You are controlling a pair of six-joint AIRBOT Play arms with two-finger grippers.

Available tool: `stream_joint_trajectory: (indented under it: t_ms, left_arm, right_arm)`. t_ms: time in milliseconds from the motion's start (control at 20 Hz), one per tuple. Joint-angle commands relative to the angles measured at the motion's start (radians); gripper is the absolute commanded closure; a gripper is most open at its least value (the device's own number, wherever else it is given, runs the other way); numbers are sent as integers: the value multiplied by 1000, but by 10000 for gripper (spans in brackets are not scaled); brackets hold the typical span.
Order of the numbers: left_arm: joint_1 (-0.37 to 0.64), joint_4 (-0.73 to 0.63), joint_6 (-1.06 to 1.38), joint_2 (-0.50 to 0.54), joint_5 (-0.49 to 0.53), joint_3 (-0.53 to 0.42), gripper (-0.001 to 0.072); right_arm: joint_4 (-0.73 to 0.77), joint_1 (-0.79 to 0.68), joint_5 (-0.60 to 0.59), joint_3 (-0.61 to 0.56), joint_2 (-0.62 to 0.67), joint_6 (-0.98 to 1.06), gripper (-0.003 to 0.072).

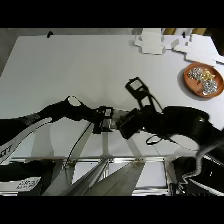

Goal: Fold the box and place the chain.

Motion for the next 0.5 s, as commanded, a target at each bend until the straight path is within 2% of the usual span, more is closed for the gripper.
stream_joint_trajectory:
  t_ms: [0,50,150,250,350,450]
  left_arm:
    - [1,0,0,1,0,0,595]
    - [1,0,0,1,0,0,595]
    - [1,0,0,1,0,0,595]
    - [1,0,0,1,0,0,595]
    - [1,0,0,1,0,0,595]
    - [1,0,0,1,0,0,595]
  right_arm:
    - [43,0,13,1,-91,-1,532]
    - [42,0,14,2,-96,0,487]
    - [85,-32,50,15,-96,-1,485]
    - [119,-92,140,64,-95,-25,405]
    - [120,-148,205,142,-95,-99,406]
    - [117,-209,213,225,-95,-182,432]
